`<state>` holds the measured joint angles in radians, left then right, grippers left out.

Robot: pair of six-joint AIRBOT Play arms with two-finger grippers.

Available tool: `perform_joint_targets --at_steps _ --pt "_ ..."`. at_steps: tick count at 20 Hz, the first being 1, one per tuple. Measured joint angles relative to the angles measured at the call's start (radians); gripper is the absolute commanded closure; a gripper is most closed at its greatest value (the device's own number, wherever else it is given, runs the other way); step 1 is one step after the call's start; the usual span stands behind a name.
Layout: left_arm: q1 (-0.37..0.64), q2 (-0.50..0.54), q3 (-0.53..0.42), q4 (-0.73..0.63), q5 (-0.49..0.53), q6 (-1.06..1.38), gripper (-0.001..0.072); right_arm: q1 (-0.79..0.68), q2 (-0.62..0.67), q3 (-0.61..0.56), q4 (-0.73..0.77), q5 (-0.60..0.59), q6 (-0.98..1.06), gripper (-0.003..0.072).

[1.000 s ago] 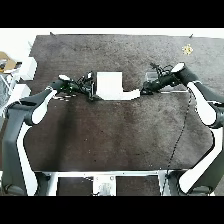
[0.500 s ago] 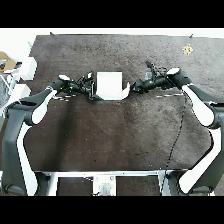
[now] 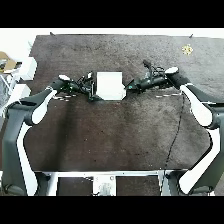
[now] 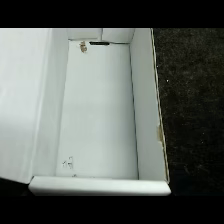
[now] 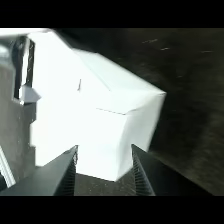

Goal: Fold the box and place the chain.

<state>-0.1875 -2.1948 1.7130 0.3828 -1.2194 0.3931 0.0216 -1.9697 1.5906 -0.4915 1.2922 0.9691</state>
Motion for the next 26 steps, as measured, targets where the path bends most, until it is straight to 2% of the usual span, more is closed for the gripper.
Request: perform_joint_targets --at_steps 15,19,22,23,26 --pt "0.000 0.000 0.000 -0.001 0.000 0.000 0.0367 0.189 0.000 0.140 -0.425 -0.119 0.366 0.0300" --pt "-0.001 0.000 0.000 -0.001 0.000 0.000 0.0366 0.252 -0.001 0.152 -0.607 -0.130 0.507 0.0303" --pt "-0.001 0.000 0.000 -0.001 0.000 0.000 0.0366 0.317 -0.002 0.195 -0.796 -0.116 0.615 0.0305" --pt "-0.001 0.000 0.000 -0.001 0.000 0.000 0.0367 0.338 -0.004 0.212 -0.854 -0.110 0.640 0.0375" --pt "-0.001 0.000 0.000 -0.001 0.000 0.000 0.0367 0.386 -0.013 0.264 -0.979 -0.100 0.697 0.0406"
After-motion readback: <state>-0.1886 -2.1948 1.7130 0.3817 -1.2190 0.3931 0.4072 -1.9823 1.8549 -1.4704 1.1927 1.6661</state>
